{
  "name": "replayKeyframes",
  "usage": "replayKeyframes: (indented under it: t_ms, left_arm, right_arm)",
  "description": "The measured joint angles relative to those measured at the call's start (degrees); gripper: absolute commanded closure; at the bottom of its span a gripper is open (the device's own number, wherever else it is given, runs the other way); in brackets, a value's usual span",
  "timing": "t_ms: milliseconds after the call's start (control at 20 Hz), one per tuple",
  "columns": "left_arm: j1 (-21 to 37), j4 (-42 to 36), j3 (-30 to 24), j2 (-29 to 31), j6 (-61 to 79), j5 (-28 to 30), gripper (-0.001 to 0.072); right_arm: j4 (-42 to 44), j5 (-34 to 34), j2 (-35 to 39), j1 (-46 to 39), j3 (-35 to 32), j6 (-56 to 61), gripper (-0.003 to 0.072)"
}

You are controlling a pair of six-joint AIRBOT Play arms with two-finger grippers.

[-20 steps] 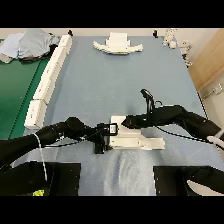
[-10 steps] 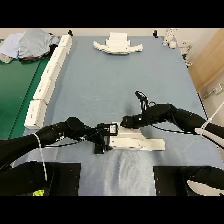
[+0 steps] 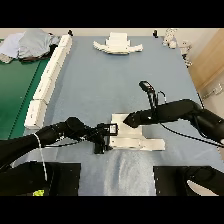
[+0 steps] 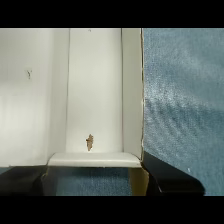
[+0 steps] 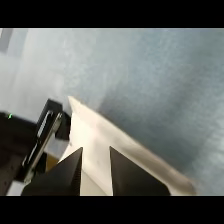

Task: Fold the box.

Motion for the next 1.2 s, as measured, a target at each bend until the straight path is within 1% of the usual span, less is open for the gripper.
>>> replayKeyframes:
  t_ms: [150, 300, 350, 400, 450, 500, 550, 600, 700, 900, 1100, 1150, 1200]
  left_arm:
    - [0.00, -0.02, 0.00, 0.00, 0.00, 0.02, 0.0189]
    - [0.00, -0.02, 0.00, -0.02, 0.00, 0.02, 0.0189]
    - [0.00, -0.04, 0.00, 0.00, 0.00, 0.02, 0.0189]
    - [0.00, -0.04, 0.00, 0.00, 0.00, 0.02, 0.0189]
    - [0.00, -0.04, 0.00, -0.02, 0.00, 0.02, 0.0189]
    - [0.00, -0.04, 0.00, 0.00, 0.00, 0.02, 0.0189]
    - [0.00, -0.04, 0.00, 0.00, 0.00, 0.02, 0.0189]
    - [0.00, -0.04, 0.00, -0.02, -0.02, 0.02, 0.0189]
    - [0.00, -0.04, 0.00, 0.00, -0.02, 0.02, 0.0189]
    - [0.00, -0.04, 0.00, 0.00, -0.02, 0.02, 0.0189]
    - [0.00, -0.04, 0.00, 0.00, -0.02, 0.02, 0.0189]
    - [0.00, -0.02, 0.00, 0.00, -0.02, 0.02, 0.0189]
    - [0.00, -0.04, 0.00, 0.00, -0.02, 0.02, 0.0189]
  right_arm:
    - [-5.01, -7.93, 6.84, 0.00, -1.81, -2.69, 0.0424]
    - [-7.98, -15.30, 13.27, 0.00, -4.35, -6.49, 0.0416]
    - [-9.03, -17.29, 15.06, 0.02, -5.16, -7.93, 0.0326]
    - [-10.51, -18.78, 16.39, 0.02, -5.88, -9.09, 0.0192]
    - [-12.37, -20.00, 17.49, 0.02, -6.62, -10.38, 0.0147]
    - [-14.21, -20.87, 18.21, 0.02, -7.37, -11.87, 0.0146]
    - [-16.00, -21.35, 18.71, 0.02, -8.13, -13.46, 0.0117]
    - [-17.68, -21.38, 19.06, 0.02, -9.03, -15.52, 0.0071]
    - [-20.13, -19.80, 19.52, 0.02, -11.10, -19.98, 0.0071]
    - [-22.47, -12.96, 19.85, 0.09, -15.63, -28.55, 0.0072]
    - [-22.29, -6.82, 18.93, 0.13, -17.70, -34.97, 0.0074]
    - [-21.79, -5.62, 18.27, 0.13, -17.90, -36.20, 0.0100]
    - [-21.07, -4.74, 17.64, 0.13, -18.08, -37.31, 0.0102]
